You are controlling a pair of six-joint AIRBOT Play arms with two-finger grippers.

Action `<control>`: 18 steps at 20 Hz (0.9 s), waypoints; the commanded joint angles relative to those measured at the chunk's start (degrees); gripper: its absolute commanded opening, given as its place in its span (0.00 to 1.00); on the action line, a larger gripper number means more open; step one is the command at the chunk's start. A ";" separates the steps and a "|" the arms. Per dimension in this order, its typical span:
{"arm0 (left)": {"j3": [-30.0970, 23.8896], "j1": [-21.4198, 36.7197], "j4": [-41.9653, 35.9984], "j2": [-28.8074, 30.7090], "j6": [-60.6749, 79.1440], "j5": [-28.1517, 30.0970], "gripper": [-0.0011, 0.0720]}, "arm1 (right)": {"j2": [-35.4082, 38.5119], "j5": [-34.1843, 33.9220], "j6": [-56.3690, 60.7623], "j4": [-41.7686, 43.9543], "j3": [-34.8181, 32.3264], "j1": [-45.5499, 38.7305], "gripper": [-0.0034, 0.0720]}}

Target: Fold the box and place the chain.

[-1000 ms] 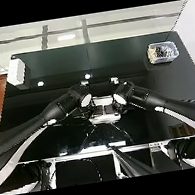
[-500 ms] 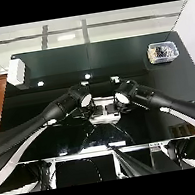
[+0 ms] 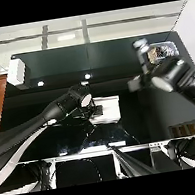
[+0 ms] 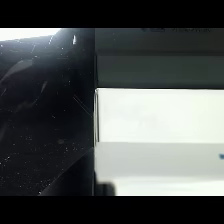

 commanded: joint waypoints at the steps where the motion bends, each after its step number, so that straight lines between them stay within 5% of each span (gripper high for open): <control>1: 0.00 -0.02 -0.04 0.02 0.00 0.09 0.05 | 0.90 -10.88 -0.57 -12.83 -2.10 -12.92 0.53; 2: 0.00 -0.02 -0.04 0.02 0.00 0.17 0.05 | -0.48 -15.67 -0.50 -11.54 -3.06 -18.36 0.91; 3: 0.00 -0.02 -0.04 0.02 0.00 0.11 0.05 | -2.25 -19.12 -0.13 -8.87 -3.21 -23.30 0.94; 7: 0.00 0.00 0.00 0.02 0.00 0.22 0.05 | -12.92 -31.39 -5.38 8.63 1.25 -38.49 0.93; 14: 0.00 -0.02 -0.04 0.02 0.02 -0.20 0.05 | -44.87 -12.61 -16.31 21.00 36.94 -45.72 0.93; 17: 0.00 -0.02 -0.02 0.02 0.02 -0.31 0.05 | -52.50 -11.39 -16.26 22.29 44.19 -45.79 0.93; 18: 0.00 -0.02 -0.02 0.02 0.02 -0.31 0.05 | -54.03 -11.39 -16.22 22.67 45.16 -45.94 0.79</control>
